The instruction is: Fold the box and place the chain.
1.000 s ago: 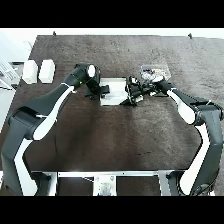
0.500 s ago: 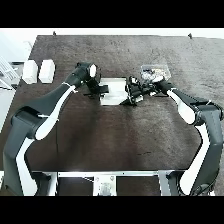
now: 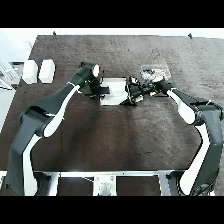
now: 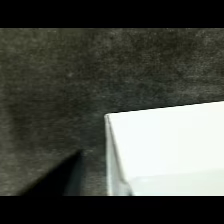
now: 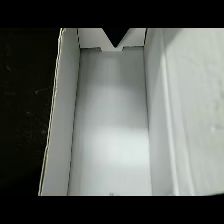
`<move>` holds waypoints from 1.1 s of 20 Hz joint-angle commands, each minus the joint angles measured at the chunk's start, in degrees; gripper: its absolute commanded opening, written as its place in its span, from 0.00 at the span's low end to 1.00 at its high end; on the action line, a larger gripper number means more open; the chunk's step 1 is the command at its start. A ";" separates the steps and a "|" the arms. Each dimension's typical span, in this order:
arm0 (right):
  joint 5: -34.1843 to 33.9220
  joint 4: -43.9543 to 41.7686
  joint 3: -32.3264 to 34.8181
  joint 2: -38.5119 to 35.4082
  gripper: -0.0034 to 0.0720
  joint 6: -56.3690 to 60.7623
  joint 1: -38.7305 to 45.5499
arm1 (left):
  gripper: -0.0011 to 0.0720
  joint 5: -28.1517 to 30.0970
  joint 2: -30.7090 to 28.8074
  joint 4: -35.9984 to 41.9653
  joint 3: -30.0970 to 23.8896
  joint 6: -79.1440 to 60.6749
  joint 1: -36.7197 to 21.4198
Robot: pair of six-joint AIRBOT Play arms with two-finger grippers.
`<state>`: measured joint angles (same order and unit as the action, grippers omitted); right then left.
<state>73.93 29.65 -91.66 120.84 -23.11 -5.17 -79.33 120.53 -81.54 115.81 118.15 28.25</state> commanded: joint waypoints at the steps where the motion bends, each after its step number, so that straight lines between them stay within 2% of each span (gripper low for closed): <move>1: 0.02 0.11 -0.02 -0.02 0.81 0.02 0.00 | 0.08 0.26 0.37 -0.37 0.42 -1.25 0.04; 3: 0.04 0.11 -0.02 -0.02 0.81 0.02 0.00 | 0.04 0.22 0.37 -0.37 0.42 -1.79 0.04; 10: 0.02 0.11 -0.02 -0.02 0.81 0.02 0.00 | 0.05 -0.31 0.37 0.11 0.74 -2.49 0.04; 11: 0.02 0.11 -0.02 -0.02 0.81 0.02 -0.02 | 0.18 -0.79 0.35 0.11 1.14 -2.64 0.04; 12: 0.02 0.11 -0.02 -0.02 0.81 0.02 -0.02 | 0.51 -1.05 0.33 0.15 1.27 -2.73 0.04; 17: 0.02 0.11 -0.02 -0.02 0.81 0.02 0.00 | 0.53 -3.30 -0.31 1.53 1.84 -4.26 -0.02; 22: 0.02 0.11 -0.02 -0.02 0.81 0.02 0.00 | 0.53 -7.89 -2.32 2.93 2.25 -7.54 -0.02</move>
<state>73.93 29.87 -91.66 120.86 -23.14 -5.13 -84.71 119.37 -79.44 117.89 112.81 28.25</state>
